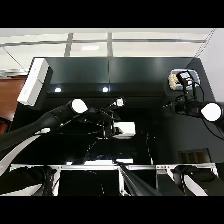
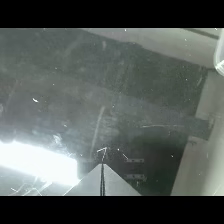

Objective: Fold the box and place the chain.

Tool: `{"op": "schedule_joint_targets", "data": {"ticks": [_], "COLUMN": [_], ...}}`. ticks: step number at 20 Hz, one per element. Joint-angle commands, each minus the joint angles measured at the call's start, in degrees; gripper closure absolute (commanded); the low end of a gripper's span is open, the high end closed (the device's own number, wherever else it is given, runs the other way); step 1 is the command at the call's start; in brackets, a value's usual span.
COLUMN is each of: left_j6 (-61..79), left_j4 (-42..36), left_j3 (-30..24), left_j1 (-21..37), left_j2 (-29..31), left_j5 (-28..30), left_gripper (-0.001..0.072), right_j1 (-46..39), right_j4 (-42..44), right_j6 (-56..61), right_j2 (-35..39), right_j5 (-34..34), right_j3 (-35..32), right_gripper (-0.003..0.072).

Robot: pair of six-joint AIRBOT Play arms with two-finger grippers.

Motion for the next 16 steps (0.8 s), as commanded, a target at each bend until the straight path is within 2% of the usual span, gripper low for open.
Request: {"op": "schedule_joint_targets", "data": {"ticks": [1,10,14,16], "left_j6": [-0.9,-0.8,-0.8,-0.9], "left_j4": [0.0,4.2,11.1,14.8], "left_j3": [0.5,0.6,0.6,0.6], "left_j1": [-0.1,-0.9,-4.0,-6.1], "left_j2": [-1.0,-1.0,-1.0,-1.1], "left_j5": [-2.6,-2.9,-2.2,0.7], "left_gripper": [-0.0004,-0.0005,-0.0005,-0.0005], "right_j1": [-0.2,-0.2,-0.2,-0.2], "right_j4": [0.7,0.6,0.6,0.6], "right_j6": [0.1,0.1,0.1,0.2], "right_j2": [0.0,0.0,0.0,0.0], "right_j5": [-0.7,-1.2,-1.2,-1.2], "right_j3": [0.0,0.0,0.0,0.0], "right_gripper": [0.0676,0.0676,0.0676,0.0676]}}
